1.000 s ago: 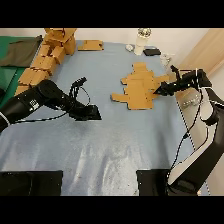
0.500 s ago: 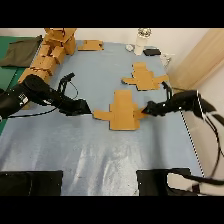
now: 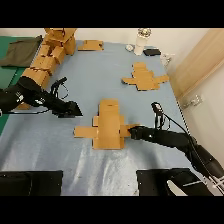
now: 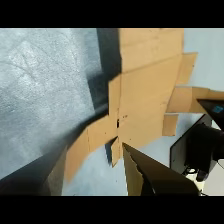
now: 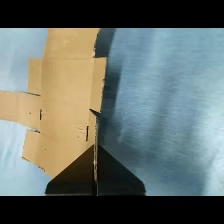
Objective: Fold the box.
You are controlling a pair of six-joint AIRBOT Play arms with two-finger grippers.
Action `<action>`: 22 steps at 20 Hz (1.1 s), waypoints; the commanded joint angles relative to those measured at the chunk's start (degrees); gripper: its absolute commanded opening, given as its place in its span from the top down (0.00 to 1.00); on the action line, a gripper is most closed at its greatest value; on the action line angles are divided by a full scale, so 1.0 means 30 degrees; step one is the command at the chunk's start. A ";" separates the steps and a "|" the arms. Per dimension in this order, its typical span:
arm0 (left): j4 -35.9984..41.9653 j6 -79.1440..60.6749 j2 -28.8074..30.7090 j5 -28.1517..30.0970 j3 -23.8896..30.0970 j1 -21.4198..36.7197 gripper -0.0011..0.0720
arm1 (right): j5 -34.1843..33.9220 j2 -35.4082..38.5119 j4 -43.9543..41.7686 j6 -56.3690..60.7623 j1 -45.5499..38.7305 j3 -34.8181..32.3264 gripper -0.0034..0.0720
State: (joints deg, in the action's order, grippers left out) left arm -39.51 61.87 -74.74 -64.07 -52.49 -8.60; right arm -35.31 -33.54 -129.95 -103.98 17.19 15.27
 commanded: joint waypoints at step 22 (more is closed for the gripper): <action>1.0397 -1.0805 -0.7475 -0.0787 0.0015 -0.1421 0.26 | 0.0896 0.1049 0.1530 0.2535 0.3803 -0.0634 0.96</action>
State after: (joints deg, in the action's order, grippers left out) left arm -9.96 31.88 -96.42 -66.48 -52.47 -11.64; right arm -32.45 -30.46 -125.34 -96.88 28.56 13.37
